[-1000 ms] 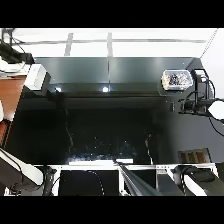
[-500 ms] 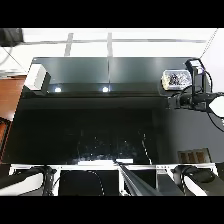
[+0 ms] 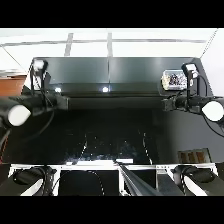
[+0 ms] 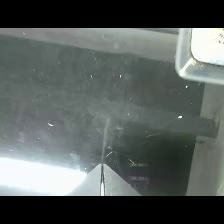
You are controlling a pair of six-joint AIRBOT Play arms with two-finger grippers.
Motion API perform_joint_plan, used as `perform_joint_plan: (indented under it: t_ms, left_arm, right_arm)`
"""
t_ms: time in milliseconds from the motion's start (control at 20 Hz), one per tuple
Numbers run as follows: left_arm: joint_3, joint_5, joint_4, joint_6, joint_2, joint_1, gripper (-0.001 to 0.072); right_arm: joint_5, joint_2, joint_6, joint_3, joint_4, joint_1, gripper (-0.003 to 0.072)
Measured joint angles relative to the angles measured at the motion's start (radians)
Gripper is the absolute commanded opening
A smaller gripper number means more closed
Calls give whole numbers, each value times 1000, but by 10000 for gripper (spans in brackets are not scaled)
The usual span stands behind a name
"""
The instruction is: Fold the box and place the chain.
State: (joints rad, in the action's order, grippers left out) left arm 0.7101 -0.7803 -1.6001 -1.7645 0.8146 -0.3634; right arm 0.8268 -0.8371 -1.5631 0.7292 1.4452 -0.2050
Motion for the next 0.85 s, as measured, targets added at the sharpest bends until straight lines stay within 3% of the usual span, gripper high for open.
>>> perform_joint_plan:
  t_ms: [250,850]
  left_arm:
    - [-98,56,-30,-51,-35,-26,25]
    - [-121,71,-37,-68,-42,-32,25]
  right_arm:
    - [-19,-1,0,-44,14,0,13]
    - [-23,-1,1,-55,18,0,13]
